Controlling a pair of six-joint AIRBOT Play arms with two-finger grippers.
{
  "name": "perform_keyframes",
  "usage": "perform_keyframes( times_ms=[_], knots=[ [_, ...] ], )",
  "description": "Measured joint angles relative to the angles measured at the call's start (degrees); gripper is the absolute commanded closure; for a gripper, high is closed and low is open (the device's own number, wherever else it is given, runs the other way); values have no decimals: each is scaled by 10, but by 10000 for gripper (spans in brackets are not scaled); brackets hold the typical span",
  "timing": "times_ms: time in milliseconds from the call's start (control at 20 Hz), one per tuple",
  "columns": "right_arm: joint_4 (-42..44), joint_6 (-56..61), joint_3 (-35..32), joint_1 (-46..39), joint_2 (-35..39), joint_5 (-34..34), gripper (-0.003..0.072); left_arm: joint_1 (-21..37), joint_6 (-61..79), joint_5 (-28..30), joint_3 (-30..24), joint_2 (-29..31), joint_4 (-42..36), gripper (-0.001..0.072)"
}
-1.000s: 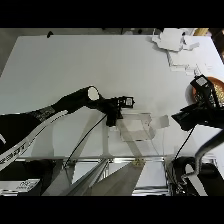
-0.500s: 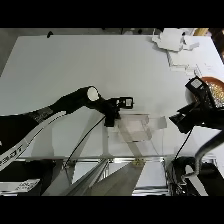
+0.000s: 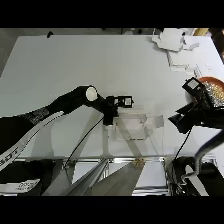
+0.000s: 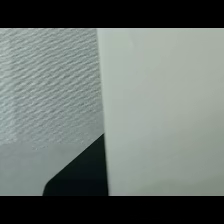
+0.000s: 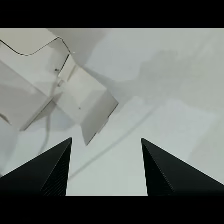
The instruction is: Fold the box and place the chain.
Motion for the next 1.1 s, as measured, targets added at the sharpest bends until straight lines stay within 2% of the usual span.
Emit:
perform_keyframes(
  times_ms=[1100],
  knots=[
    [0, -1, 0, 0, 0, 0, 229, 0, 6, 15, 0, -9, 9, 699]
  ],
)
